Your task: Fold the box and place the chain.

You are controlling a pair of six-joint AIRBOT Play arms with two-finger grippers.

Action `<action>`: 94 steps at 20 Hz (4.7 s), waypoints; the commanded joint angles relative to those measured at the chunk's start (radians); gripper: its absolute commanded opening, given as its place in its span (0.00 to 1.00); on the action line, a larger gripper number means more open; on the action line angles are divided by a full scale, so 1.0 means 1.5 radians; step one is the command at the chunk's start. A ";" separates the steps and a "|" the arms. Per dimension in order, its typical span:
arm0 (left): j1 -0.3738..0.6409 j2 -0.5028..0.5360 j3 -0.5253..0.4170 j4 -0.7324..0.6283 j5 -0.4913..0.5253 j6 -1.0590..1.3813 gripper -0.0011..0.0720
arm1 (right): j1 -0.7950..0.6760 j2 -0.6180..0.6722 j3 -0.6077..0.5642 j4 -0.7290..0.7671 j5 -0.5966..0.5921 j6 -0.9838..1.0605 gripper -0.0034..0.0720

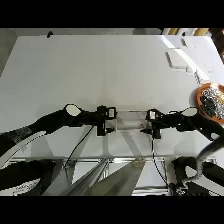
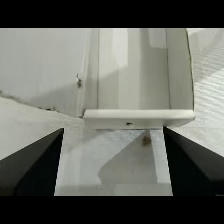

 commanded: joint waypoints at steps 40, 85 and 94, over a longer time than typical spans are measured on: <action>0.003 -0.030 -0.007 -0.124 -0.047 0.104 0.96 | 0.000 0.001 0.000 0.001 0.000 0.002 0.59; -0.018 -0.050 -0.007 -0.176 -0.028 0.132 0.30 | 0.000 0.001 0.000 -0.004 -0.003 -0.003 0.58; -0.018 -0.050 -0.007 -0.176 -0.028 0.132 0.30 | 0.000 0.111 0.000 -0.202 -0.011 0.251 0.96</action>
